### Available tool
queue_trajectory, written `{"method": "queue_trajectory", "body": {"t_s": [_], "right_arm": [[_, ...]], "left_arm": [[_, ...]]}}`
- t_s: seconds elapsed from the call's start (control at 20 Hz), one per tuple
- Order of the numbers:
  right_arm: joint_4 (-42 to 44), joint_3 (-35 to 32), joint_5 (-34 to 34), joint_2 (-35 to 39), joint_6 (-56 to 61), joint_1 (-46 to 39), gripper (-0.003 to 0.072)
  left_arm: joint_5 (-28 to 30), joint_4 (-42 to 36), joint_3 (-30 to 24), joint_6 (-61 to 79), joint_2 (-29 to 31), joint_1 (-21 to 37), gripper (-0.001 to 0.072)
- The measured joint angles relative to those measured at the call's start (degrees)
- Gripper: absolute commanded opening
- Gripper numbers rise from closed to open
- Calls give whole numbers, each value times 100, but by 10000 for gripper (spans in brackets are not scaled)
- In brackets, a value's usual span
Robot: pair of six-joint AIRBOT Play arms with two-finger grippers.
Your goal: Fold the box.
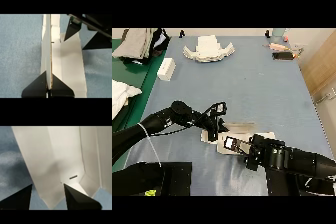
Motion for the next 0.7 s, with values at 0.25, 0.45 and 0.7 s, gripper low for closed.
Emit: {"method": "queue_trajectory", "body": {"t_s": [0.25,0.45,0.7], "right_arm": [[-612,-9,-76,74,1172,46,587],[-944,-9,212,490,2061,35,585],[-1137,-9,439,616,2627,-157,604]], "left_arm": [[0,0,0,0,0,0,14],[-2,-2,0,-2,0,0,14],[-2,-2,0,-2,0,0,14]]}}
